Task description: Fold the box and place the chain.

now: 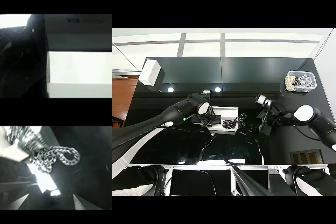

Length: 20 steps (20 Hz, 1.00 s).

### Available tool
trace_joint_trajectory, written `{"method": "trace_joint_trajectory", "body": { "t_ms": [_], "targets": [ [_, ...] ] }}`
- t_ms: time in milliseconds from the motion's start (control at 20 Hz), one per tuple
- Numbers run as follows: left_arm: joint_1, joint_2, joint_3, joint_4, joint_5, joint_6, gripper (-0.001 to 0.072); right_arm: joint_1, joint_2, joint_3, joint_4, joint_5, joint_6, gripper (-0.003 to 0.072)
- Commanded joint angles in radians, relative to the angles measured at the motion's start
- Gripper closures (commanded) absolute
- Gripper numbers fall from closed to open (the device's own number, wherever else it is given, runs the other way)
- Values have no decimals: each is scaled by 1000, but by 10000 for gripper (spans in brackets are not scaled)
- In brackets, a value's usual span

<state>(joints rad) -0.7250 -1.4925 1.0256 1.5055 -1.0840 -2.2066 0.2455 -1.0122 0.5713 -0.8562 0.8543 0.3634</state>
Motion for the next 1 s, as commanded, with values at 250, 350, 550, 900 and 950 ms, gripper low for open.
{"method": "trace_joint_trajectory", "body": {
  "t_ms": [250, 350, 550, 900, 950],
  "targets": [
    [0, 0, 0, 0, 1, 0, 678, 53, -162, -8, 221, -103, -618, 62],
    [0, 0, 0, 0, 0, 0, 678, 65, -208, 33, 232, -84, -660, 62],
    [0, 0, 0, 0, 0, 0, 678, 84, -280, 121, 247, -61, -660, 62],
    [0, 0, 0, 0, -1, 0, 678, 130, -324, 125, 233, -42, -660, 63],
    [0, 0, 0, 0, -1, 0, 678, 130, -328, 125, 221, -45, -659, 63]
  ]
}}
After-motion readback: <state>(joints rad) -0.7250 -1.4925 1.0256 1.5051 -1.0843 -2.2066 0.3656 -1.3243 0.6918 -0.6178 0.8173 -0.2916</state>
